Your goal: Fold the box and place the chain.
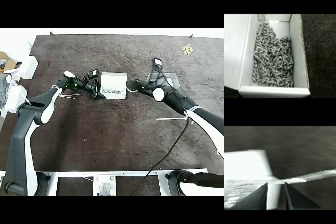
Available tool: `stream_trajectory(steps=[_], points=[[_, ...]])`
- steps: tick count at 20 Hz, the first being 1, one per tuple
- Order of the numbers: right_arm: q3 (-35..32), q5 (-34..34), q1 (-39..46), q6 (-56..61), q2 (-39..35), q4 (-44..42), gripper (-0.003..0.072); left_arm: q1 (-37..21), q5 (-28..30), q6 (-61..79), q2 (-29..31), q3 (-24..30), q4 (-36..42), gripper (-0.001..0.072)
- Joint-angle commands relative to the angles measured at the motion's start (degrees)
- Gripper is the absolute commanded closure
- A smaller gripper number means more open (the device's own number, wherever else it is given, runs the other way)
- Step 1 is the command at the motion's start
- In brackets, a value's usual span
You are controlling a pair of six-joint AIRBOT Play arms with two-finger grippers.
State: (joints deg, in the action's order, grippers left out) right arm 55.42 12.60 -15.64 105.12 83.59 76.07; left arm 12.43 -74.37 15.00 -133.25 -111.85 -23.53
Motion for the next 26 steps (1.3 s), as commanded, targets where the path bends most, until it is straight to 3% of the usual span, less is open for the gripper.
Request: stream_trajectory(steps=[1,5,11,12,14,15,16,19,26], points=[[-3.1,-2.7,7.2,3.4,3.2,-1.8,0.0416,0.0,0.0,0.0,0.0,0.0,0.0,0.0306],[-1.1,-8.5,8.0,4.2,8.0,-4.9,0.0401,0.0,0.0,0.0,0.0,0.0,0.0,0.0306],[4.4,-9.2,8.0,4.2,12.7,-9.2,0.0416,0.0,0.0,0.0,0.0,0.0,0.0,0.0306],[4.8,-9.1,8.0,4.2,13.3,-9.9,0.0485,0.0,0.0,0.0,0.0,0.0,0.0,0.0306],[4.9,-8.7,8.0,4.2,14.1,-11.9,0.049,0.0,0.0,0.0,0.0,0.0,0.0,0.0306],[4.9,-8.5,8.0,4.2,14.1,-12.1,0.0554,0.0,0.0,0.0,0.0,0.0,0.0,0.0306],[4.9,-8.4,7.8,4.2,13.8,-12.0,0.0684,0.0,0.0,0.0,0.0,0.0,0.0,0.0306],[4.9,-8.4,5.6,4.0,10.4,-10.4,0.0684,0.0,0.0,0.0,0.0,0.0,0.0,0.0306],[4.9,-9.9,-3.1,4.0,-6.7,-1.2,0.0684,0.0,0.0,0.0,0.0,0.0,0.0,0.0306]])
